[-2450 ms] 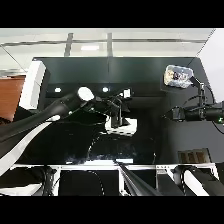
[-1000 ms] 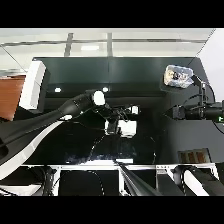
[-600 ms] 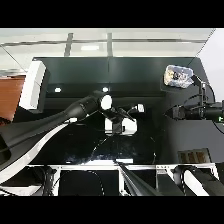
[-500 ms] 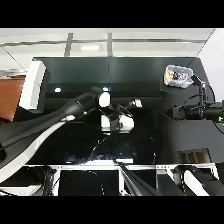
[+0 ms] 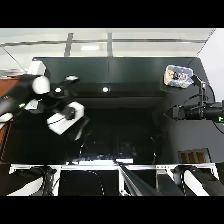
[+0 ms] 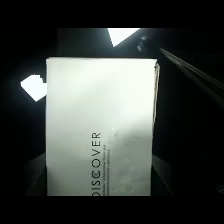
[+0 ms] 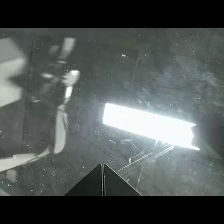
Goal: Fold the box and place the chain.
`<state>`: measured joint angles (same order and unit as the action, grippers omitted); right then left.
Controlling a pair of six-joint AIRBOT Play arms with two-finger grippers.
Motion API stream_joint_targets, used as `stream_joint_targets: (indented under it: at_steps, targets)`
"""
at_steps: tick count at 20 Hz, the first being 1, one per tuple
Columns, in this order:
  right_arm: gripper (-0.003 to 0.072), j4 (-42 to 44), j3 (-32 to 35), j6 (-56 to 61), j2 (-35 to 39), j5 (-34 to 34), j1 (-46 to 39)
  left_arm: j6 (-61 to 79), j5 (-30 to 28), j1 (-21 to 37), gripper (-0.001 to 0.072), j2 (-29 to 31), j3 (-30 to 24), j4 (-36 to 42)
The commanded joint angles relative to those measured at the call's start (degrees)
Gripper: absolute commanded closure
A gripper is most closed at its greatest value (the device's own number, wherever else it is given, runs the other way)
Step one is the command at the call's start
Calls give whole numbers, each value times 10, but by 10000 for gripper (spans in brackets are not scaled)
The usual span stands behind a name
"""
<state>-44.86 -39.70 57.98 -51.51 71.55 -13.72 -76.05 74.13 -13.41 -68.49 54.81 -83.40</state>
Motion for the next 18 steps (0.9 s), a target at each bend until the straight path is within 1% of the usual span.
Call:
stream_joint_targets:
  at_steps: [1,3,5,7,8,10,15,18]
  targets:
    - [672,0,0,0,0,-8,0,-41,-39,168,358,87,-128,-31]
    - [672,0,0,1,0,-13,0,-31,-56,259,358,96,-151,-29]
    - [672,0,0,1,0,-13,0,9,-63,339,358,96,-148,-29]
    - [672,0,0,1,0,-15,0,28,-85,403,358,96,-142,-27]
    - [671,0,0,1,0,-18,0,31,-101,424,357,96,-142,-27]
    - [671,1,0,1,0,-25,0,76,-135,445,357,96,-142,-23]
    - [672,4,0,10,0,-37,0,189,-226,444,357,88,-141,31]
    - [672,4,0,10,0,-37,0,206,-266,444,357,69,-137,47]
